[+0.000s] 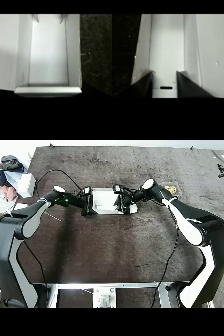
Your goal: Fold the box and place the chain.
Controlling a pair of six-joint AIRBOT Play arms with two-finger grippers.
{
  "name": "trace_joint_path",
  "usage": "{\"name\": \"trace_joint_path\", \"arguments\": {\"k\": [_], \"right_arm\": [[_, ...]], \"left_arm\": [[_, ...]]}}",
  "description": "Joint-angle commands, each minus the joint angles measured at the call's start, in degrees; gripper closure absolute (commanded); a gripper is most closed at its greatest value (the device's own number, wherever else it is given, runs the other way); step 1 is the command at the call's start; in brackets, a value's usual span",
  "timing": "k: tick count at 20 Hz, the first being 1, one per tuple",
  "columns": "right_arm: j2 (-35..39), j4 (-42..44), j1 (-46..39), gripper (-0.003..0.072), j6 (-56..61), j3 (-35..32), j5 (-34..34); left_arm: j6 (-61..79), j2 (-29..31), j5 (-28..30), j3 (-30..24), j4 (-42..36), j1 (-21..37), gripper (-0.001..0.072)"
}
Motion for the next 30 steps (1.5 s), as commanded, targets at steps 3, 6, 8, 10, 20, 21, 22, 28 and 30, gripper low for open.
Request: {"name": "trace_joint_path", "arguments": {"k": [3, 6, 8, 10, 20, 21, 22, 28, 30], "right_arm": [[0.55, -1.99, -2.38, 0.0473, 8.72, 0.15, 0.63], [2.47, -5.16, -4.26, 0.0651, 14.8, 0.13, 3.37], [4.48, -5.75, -5.33, 0.0672, 19.67, 0.15, 5.09], [6.4, -5.84, -6.38, 0.0673, 29.07, 0.13, 5.09], [9.33, -9.44, -17.92, 0.0673, 68.81, -0.35, 9.16], [9.33, -9.44, -18.73, 0.0673, 70.27, -0.92, 9.01], [9.31, -9.46, -19.28, 0.0674, 71.41, -1.97, 8.7], [9.29, -5.05, -19.71, 0.0673, 71.78, -12.02, -2.25], [8.81, -2.99, -19.26, 0.0673, 70.18, -13.7, -4.74]], "left_arm": [[0.02, 0.04, 0.0, 0.04, 0.0, 0.07, 0.0386], [0.02, 0.04, 0.0, 0.04, 0.0, 0.04, 0.0386], [0.02, 0.04, 0.0, 0.04, 0.0, 0.04, 0.0386], [0.02, 0.04, 0.0, 0.04, 0.0, 0.04, 0.0386], [0.02, 0.04, 0.0, 0.04, 0.02, 0.07, 0.0386], [0.02, 0.04, 0.02, 0.04, 0.0, 0.04, 0.0386], [0.02, 0.04, 0.02, 0.04, 0.0, 0.07, 0.0386], [0.02, 0.04, 0.0, 0.04, 0.0, 0.04, 0.0386], [0.02, 0.04, 0.0, 0.04, 0.0, 0.07, 0.0386]]}}
